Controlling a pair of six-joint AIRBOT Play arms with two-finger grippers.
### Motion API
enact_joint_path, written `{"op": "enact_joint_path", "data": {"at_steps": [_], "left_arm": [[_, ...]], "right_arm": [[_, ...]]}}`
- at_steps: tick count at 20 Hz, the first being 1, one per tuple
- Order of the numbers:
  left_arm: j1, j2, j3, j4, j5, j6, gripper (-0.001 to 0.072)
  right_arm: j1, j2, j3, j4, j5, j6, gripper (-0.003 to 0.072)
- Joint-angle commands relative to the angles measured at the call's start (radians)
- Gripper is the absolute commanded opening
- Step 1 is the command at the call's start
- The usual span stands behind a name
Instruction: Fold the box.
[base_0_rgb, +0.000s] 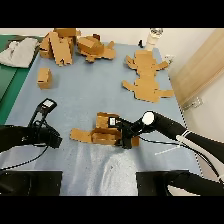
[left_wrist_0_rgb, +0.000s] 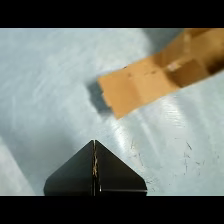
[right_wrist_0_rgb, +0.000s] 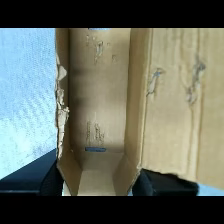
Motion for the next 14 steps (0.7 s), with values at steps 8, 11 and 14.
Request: {"op": "enact_joint_path", "data": {"at_steps": [8,11,14], "left_arm": [[0.026,-0.247,-0.029,-0.201,0.072,-0.117,0.0015],[0.025,-0.291,-0.029,-0.3,0.155,-0.084,0.0014],[0.025,-0.337,-0.029,-0.32,0.176,-0.084,0.0015]], "right_arm": [[0.001,0.001,0.001,0.002,0.064,-0.003,0.0468],[0.001,0.001,0.001,0.002,0.063,-0.003,0.0468],[0.001,0.001,0.001,0.001,0.063,-0.003,0.0468]]}}
